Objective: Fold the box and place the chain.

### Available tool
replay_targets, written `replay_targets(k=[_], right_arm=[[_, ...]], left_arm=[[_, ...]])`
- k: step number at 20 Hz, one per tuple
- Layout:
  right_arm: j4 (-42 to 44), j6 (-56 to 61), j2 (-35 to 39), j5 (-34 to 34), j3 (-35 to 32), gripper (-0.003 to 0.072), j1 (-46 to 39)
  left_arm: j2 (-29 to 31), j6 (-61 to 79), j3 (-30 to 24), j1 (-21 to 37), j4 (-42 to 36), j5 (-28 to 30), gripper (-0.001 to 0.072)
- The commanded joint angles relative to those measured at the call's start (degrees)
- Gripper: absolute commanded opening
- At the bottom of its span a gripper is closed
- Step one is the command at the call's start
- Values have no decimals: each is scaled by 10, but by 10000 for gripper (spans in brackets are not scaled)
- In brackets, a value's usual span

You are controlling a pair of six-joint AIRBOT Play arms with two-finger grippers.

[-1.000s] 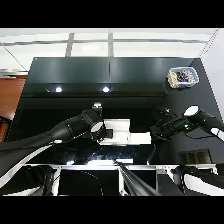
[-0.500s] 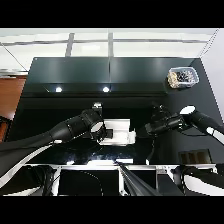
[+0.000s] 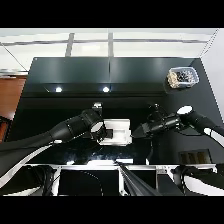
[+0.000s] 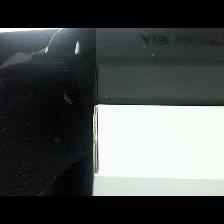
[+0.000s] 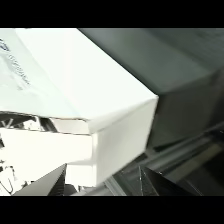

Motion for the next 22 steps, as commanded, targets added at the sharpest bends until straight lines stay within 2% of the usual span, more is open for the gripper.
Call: replay_targets(k=[1, 3, 6, 7, 11, 18, 21, 22], right_arm=[[23, 0, 1, -4, 1, 531, 14], [23, 24, 2, -32, 3, 529, 41], [2, 106, 17, -108, 24, 528, 96], [-16, 141, 25, -133, 34, 505, 114], [-187, 346, 52, -215, 78, 500, 205], [-573, 748, 53, -237, 141, 499, 370], [-595, 814, 52, -230, 143, 479, 407], [-597, 834, 52, -223, 143, 399, 412]], left_arm=[[0, 0, 0, 0, 0, 0, 27], [0, 0, 0, 0, 0, 0, 27], [0, 0, 0, 0, 0, 0, 27], [0, 0, 0, 0, 0, 0, 27], [0, 0, 0, 0, 0, 0, 27], [0, 0, 0, 0, 0, 0, 27], [0, 0, 0, 0, 0, -3, 27], [0, 0, 0, 0, 0, -4, 27]])
